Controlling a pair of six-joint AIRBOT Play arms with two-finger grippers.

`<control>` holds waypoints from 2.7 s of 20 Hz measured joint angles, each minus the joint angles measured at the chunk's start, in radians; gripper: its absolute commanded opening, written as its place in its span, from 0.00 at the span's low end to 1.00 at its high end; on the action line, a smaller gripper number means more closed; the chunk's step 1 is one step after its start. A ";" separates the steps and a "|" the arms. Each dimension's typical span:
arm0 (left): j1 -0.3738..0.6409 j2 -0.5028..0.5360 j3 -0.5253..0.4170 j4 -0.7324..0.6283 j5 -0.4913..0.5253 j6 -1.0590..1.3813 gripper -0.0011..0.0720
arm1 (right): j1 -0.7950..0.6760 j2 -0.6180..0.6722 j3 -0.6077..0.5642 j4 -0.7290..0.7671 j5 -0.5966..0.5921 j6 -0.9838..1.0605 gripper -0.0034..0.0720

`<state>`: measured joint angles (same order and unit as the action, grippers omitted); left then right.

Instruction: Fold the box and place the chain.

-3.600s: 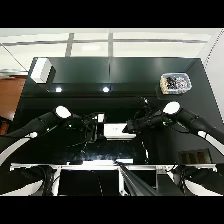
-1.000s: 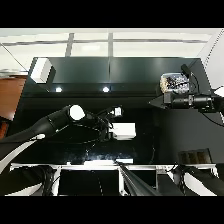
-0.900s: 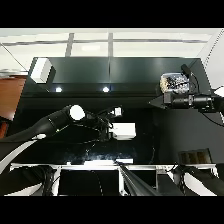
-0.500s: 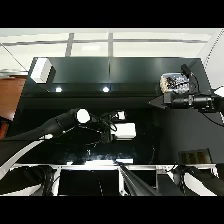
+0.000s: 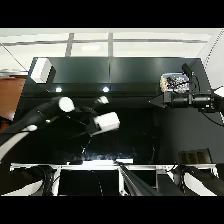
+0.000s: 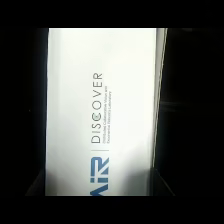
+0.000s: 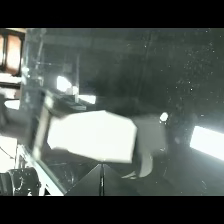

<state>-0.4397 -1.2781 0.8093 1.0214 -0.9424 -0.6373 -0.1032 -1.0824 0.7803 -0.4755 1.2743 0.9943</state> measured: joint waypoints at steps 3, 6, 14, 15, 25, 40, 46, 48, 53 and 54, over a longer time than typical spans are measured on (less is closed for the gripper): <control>0.202 0.053 0.002 0.037 -0.040 -0.069 0.56 | 0.000 0.000 0.000 -0.001 -0.010 0.000 0.08; 0.439 0.077 0.002 0.071 -0.059 -0.108 0.56 | 0.000 0.000 0.000 -0.001 -0.019 0.000 0.08; 0.834 0.037 0.014 0.093 0.154 -0.138 0.69 | 0.000 0.000 0.000 -0.002 -0.036 0.000 0.08; 0.848 0.016 0.024 0.093 0.193 -0.143 0.69 | 0.000 0.000 0.000 -0.002 -0.039 0.000 0.08; 0.882 -0.200 0.198 0.095 0.355 -0.220 0.69 | 0.000 0.000 0.000 -0.001 -0.064 0.000 0.08; 0.863 0.002 0.286 0.138 0.247 -0.261 0.87 | -0.001 0.000 0.078 0.045 -0.081 0.030 0.08; 0.741 0.265 0.303 0.142 0.042 -0.349 0.05 | -0.001 0.038 0.328 -0.357 0.063 0.169 0.08; 0.681 0.346 0.274 0.151 -0.052 -0.401 0.05 | -0.001 0.100 0.332 -0.533 0.056 0.243 0.08; 0.526 0.606 0.016 0.194 -0.094 -0.542 0.05 | 0.002 0.344 0.077 -0.719 -0.154 0.351 0.08; 0.510 0.661 -0.057 0.204 -0.089 -0.565 0.05 | 0.002 0.381 0.000 -0.734 -0.205 0.365 0.08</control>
<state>0.0708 -0.6170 0.7525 1.2255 -1.0313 -1.2022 -0.1009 -0.7010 0.7807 -1.2098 1.0691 1.3598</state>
